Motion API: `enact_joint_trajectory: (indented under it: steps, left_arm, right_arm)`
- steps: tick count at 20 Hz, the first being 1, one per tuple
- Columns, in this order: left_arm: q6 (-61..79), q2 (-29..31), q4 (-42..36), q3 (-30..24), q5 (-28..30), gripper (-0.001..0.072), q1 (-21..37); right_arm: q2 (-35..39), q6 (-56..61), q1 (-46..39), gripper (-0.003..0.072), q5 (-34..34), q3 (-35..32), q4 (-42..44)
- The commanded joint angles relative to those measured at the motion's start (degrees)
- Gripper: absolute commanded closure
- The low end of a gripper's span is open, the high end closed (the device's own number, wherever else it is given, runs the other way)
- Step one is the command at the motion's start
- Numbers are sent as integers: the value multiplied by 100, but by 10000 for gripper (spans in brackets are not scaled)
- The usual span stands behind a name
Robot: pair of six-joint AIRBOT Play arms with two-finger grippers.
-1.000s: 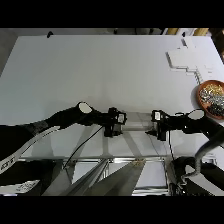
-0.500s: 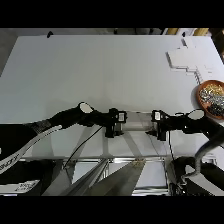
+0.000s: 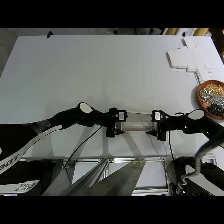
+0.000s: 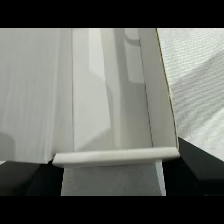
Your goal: Fold the box and place the chain.
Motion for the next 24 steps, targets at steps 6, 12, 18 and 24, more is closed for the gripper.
enact_joint_trajectory:
  steps: [6,12,18,24]
  left_arm:
    - [13,0,149,-2,-22,364,-59]
    - [13,0,146,-2,-22,364,-59]
    - [13,0,146,-2,-22,364,-59]
    - [13,0,146,-2,-22,364,-59]
  right_arm:
    - [2,7,0,368,0,2,2]
    - [2,7,0,368,2,2,2]
    - [2,7,0,368,0,2,2]
    - [2,4,0,370,-13,2,0]
